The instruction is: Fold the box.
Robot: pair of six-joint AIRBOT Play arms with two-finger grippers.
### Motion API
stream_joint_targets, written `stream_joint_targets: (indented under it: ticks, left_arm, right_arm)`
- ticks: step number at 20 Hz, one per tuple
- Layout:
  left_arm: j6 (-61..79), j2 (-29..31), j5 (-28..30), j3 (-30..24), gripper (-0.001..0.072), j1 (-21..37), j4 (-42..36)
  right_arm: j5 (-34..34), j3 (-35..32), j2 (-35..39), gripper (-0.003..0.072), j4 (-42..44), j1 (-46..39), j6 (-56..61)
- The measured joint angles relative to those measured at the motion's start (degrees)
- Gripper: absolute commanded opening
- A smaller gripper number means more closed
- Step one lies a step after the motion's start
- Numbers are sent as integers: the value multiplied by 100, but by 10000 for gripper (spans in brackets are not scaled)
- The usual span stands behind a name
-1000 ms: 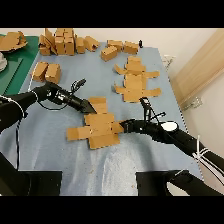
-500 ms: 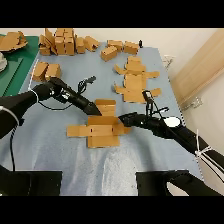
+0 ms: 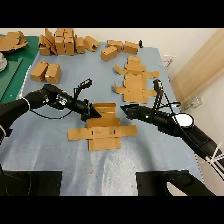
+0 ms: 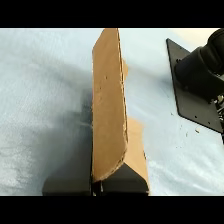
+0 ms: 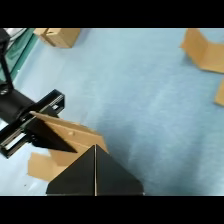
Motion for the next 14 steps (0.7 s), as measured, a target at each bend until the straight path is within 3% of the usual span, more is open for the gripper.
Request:
stream_joint_targets:
  ticks: [5,14]
  left_arm:
    - [562,151,-146,-129,11,13,-256]
    - [1519,815,634,-826,11,-227,-409]
  right_arm:
    - [151,17,28,2,-2,46,243]
    - [214,-254,-63,1,-208,76,407]
